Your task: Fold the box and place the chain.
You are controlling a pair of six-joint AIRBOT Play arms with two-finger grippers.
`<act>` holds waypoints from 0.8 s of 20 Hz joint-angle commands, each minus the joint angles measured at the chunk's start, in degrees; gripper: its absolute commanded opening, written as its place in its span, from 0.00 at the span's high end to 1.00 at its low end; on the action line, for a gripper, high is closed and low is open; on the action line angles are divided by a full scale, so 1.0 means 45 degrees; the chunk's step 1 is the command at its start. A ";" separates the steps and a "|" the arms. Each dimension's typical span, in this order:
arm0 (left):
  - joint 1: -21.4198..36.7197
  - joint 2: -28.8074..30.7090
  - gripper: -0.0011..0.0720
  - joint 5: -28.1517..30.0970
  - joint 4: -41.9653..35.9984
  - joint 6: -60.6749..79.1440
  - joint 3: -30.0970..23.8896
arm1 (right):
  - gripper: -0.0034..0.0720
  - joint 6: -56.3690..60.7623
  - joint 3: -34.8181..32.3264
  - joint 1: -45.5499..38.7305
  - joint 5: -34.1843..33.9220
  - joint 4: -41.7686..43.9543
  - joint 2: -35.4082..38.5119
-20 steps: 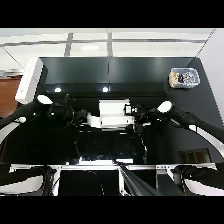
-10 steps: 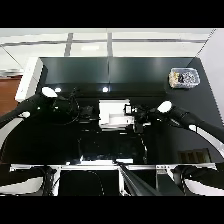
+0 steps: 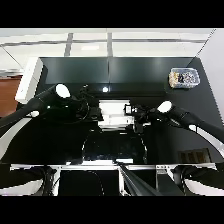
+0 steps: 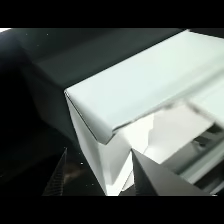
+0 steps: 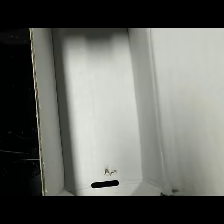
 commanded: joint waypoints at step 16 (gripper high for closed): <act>-0.3206 -0.0471 0.62 0.0325 0.4760 -0.6693 0.1501 | 0.74 0.0000 0.0010 0.0005 0.0000 0.0000 -0.0005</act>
